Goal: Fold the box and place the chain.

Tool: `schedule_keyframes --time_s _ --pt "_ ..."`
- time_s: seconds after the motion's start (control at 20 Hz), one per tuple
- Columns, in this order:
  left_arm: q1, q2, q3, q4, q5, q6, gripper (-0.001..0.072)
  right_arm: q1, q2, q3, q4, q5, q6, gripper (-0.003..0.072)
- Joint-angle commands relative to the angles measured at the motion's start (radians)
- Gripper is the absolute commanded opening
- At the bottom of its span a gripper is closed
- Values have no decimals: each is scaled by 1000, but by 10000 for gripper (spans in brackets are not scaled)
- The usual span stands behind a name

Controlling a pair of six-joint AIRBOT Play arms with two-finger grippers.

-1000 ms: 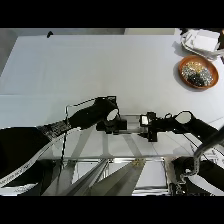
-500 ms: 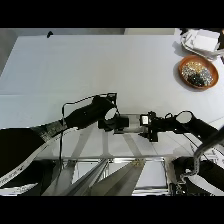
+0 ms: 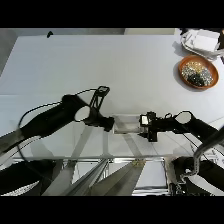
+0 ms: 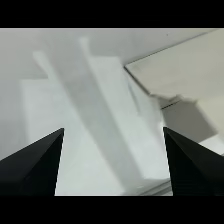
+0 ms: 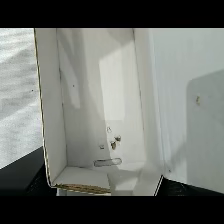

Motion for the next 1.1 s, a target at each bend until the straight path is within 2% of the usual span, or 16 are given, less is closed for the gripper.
schedule_keyframes --time_s 0.0,0.1,0.2,0.25,0.4,0.55,0.7,1.05 --pt "94 191 -185 -88 137 662 700 0 0 0 0 2 2 412" --pt "155 245 -270 -220 185 1228 700 0 0 0 0 2 2 412" --pt "212 223 -317 -370 186 1722 700 0 0 0 0 2 2 412" --pt "232 182 -327 -445 184 1854 705 0 0 0 0 1 2 412" --pt "248 23 -326 -592 196 1975 710 0 0 0 0 1 2 412" --pt "240 -88 -315 -774 219 2066 712 0 0 0 0 2 2 412" --pt "219 -118 -282 -876 253 2135 712 0 0 0 0 1 2 412" --pt "191 -127 -248 -868 240 2139 712 0 0 0 0 1 2 412"
